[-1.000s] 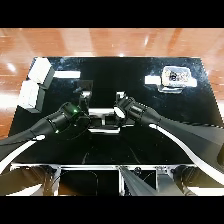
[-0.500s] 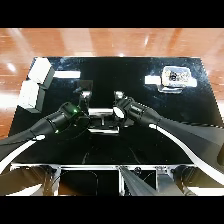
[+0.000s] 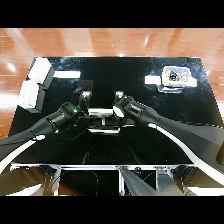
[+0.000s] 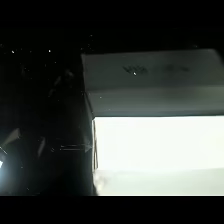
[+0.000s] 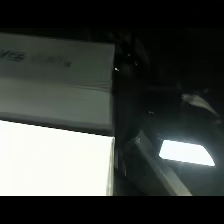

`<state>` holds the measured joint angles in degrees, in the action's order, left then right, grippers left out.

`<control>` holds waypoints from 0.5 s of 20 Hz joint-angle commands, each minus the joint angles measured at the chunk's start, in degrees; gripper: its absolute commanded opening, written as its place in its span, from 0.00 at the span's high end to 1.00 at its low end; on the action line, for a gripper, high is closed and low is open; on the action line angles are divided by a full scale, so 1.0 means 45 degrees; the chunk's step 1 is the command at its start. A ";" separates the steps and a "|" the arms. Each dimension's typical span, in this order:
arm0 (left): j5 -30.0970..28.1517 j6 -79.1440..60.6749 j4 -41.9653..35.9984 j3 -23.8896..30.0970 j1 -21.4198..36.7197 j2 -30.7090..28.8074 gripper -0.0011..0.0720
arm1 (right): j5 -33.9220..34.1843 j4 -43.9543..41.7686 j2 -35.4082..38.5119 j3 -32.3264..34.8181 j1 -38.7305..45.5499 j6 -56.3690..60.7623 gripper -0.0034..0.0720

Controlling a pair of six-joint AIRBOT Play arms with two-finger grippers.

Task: Fold the box and place the chain.

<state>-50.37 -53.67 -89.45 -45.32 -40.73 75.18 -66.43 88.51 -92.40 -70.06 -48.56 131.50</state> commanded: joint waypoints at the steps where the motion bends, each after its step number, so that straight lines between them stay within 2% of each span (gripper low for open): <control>1: -0.0024 -0.0073 0.0010 0.0005 -0.0005 0.0000 0.95 | -0.0092 0.0049 0.0015 -0.0087 -0.0005 -0.0330 0.91; 4: -0.0015 -0.0073 0.0010 0.0005 -0.0005 0.0000 0.95 | -0.0044 0.0005 0.0015 -0.0092 -0.0005 -0.0325 0.91; 5: -0.0024 -0.0073 0.0015 0.0005 -0.0005 0.0000 0.95 | -0.0083 0.0000 0.0015 -0.0112 0.0000 -0.0335 0.73; 6: -0.0029 -0.0078 0.0015 0.0005 -0.0005 0.0000 0.95 | -0.0267 0.0000 0.0015 -0.0165 0.0000 -0.0500 0.30; 7: -0.0024 -0.0078 0.0015 0.0005 -0.0005 0.0000 0.95 | -0.0583 0.0000 0.0029 -0.0243 -0.0005 -0.0821 0.24; 10: -0.0015 -0.0073 0.0015 0.0005 -0.0005 0.0000 0.95 | -0.0913 0.0015 0.0389 -0.0277 -0.0005 -0.1481 0.24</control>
<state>-50.37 -54.11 -89.43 -45.32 -40.73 75.18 -69.19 88.66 -91.64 -71.05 -48.56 127.46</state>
